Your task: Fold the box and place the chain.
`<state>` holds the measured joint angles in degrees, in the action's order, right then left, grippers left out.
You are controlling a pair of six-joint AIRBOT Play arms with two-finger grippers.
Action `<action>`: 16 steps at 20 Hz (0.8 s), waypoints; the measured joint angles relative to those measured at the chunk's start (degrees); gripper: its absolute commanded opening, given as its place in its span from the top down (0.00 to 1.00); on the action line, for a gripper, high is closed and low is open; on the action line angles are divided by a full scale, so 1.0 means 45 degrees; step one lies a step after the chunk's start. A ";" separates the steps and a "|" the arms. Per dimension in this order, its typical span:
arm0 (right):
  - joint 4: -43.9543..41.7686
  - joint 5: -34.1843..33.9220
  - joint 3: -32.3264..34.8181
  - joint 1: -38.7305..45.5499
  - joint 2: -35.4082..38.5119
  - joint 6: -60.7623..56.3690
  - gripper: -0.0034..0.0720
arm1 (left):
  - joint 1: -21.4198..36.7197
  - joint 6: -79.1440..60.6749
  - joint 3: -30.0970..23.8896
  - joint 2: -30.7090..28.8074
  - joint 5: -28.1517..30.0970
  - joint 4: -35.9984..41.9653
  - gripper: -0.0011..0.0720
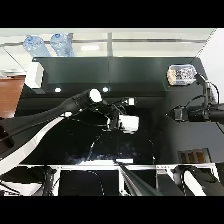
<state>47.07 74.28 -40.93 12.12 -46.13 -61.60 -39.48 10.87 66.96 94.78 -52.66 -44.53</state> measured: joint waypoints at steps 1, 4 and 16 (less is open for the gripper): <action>0.0000 -0.0005 0.0000 0.0000 0.0000 0.0000 0.94 | -0.0087 0.0180 0.0019 -0.0024 0.0170 -0.0253 0.42; 0.0005 -0.0131 0.0000 0.0000 0.0000 -0.0005 0.94 | 0.0015 0.1627 0.0151 -0.0335 0.0316 -0.0991 0.44; -0.0010 -0.0879 0.0068 0.0000 0.0000 -0.0044 0.94 | 1.0584 1.2157 -0.0296 -0.3283 -0.2307 -0.6324 0.44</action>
<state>47.03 70.32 -40.62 12.12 -46.13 -61.80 8.14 65.58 65.63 80.01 -63.05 -72.99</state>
